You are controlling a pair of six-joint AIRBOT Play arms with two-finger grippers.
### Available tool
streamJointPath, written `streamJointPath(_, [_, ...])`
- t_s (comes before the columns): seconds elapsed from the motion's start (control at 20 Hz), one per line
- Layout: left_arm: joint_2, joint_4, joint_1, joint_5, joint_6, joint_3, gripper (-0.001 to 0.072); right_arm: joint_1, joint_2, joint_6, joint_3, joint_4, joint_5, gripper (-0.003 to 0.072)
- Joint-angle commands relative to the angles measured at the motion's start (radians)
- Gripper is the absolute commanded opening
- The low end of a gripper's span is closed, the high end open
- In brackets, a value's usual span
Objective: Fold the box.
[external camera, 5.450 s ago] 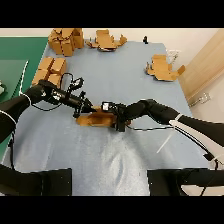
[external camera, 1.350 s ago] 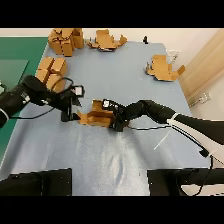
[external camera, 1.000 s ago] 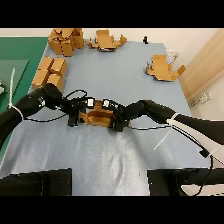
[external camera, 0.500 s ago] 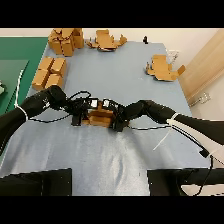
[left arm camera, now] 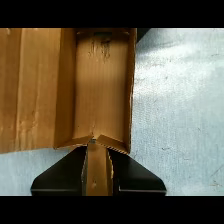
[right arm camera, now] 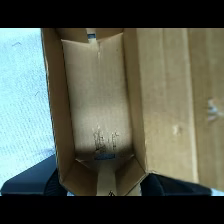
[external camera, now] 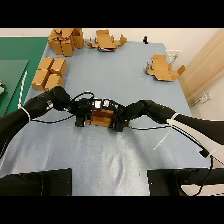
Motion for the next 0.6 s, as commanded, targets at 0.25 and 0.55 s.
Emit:
streamJointPath(0.25, [-0.032,-0.050,-0.034,0.026,-0.001,0.000,0.0177,0.000,-0.001,0.000,0.000,-0.001,0.000,0.0008])
streamJointPath(0.55, [-0.032,-0.050,-0.032,0.034,-0.012,0.000,0.0396,0.000,-0.001,0.000,0.000,-0.001,0.000,0.0008])
